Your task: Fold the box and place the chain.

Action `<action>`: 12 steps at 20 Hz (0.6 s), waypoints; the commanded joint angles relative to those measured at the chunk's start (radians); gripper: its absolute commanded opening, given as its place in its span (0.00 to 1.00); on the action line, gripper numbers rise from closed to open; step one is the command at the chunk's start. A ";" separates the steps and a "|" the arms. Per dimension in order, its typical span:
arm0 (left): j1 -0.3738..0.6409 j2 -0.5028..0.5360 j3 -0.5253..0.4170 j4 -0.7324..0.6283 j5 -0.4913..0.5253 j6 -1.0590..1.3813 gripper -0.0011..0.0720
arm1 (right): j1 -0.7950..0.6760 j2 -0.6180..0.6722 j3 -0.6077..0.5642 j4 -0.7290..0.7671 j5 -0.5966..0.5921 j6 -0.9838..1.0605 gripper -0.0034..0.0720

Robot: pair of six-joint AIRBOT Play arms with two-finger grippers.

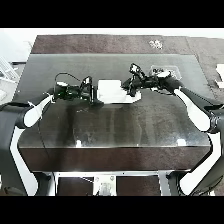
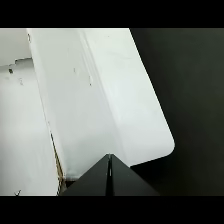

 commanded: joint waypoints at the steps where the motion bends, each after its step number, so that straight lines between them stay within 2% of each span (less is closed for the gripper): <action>1: 0.000 0.000 0.000 0.000 -0.002 -0.001 0.66 | -0.002 0.016 0.002 -0.006 0.040 -0.002 0.05; 6: 0.000 0.000 0.000 -0.001 -0.008 0.000 0.66 | -0.027 0.141 -0.007 -0.006 0.040 0.007 0.05; 8: 0.000 0.000 0.000 -0.001 -0.008 0.000 0.66 | -0.031 0.206 -0.047 -0.013 0.054 0.006 0.05; 11: 0.000 0.000 0.000 -0.001 -0.007 0.000 0.66 | -0.034 0.274 -0.143 -0.118 0.055 0.006 0.05; 12: 0.000 0.000 0.000 -0.001 -0.007 0.000 0.66 | -0.042 0.278 -0.167 -0.161 0.055 0.006 0.12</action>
